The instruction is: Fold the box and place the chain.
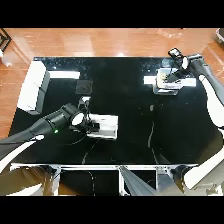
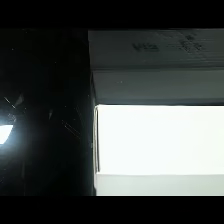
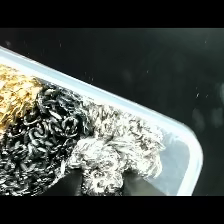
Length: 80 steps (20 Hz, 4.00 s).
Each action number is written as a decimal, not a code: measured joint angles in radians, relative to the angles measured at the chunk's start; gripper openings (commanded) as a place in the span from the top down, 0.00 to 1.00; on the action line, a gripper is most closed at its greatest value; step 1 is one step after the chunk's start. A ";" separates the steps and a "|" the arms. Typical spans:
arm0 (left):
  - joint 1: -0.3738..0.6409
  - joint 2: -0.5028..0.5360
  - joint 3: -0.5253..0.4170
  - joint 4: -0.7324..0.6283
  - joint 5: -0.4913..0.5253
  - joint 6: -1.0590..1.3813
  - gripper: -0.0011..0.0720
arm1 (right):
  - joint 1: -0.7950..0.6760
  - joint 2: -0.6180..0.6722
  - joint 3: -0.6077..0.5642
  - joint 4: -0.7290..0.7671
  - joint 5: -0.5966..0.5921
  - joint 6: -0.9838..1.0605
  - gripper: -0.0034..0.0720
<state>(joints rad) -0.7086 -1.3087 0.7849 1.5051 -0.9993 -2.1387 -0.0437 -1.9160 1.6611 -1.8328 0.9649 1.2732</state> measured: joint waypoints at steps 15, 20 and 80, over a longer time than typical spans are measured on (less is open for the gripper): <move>0.000 0.000 0.000 0.000 -0.002 0.000 0.95 | -0.032 0.268 0.044 0.193 0.181 0.065 0.92; 0.000 0.000 0.000 0.000 -0.003 0.000 0.95 | -0.046 0.485 0.044 0.286 0.206 0.077 0.92; 0.000 0.000 0.000 0.000 -0.008 0.000 0.95 | 0.772 0.802 -0.714 1.009 0.069 0.219 0.92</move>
<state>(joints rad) -0.7086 -1.3087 0.7849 1.5055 -1.0073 -2.1391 0.7284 -1.1141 0.9474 -0.8238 1.0336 1.4925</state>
